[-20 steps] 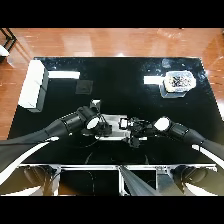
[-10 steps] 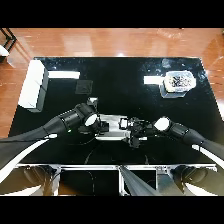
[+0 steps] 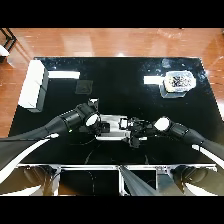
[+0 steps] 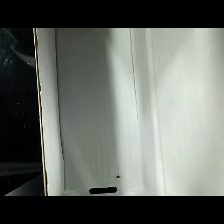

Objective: Fold the box and place the chain.

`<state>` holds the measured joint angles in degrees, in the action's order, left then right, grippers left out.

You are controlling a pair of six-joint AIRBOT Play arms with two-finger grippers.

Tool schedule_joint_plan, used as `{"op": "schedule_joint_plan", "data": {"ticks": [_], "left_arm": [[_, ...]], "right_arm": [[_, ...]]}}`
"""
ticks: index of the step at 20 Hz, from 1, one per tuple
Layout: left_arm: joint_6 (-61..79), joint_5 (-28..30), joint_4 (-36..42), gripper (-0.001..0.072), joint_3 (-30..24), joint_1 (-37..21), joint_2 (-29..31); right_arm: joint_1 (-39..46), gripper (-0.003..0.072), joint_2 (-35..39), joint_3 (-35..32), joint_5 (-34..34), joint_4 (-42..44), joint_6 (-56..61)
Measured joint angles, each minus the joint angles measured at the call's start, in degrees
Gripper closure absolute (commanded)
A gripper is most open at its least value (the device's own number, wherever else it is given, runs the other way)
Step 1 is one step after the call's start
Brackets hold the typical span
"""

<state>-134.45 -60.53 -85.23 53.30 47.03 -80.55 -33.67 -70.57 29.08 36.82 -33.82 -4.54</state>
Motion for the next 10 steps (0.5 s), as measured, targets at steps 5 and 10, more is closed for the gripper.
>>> {"op": "schedule_joint_plan", "data": {"ticks": [5, 10], "left_arm": [[1.51, 0.28, 0.20, 0.0682, 0.00, -0.07, 0.15], [2.58, -2.08, -1.60, 0.0682, -0.02, -0.24, 1.77]], "right_arm": [[0.02, -0.0025, 0.57, 0.17, 0.76, -0.90, 3.15], [0.09, -0.0024, 5.62, 1.11, 5.70, -9.40, 8.24]]}}
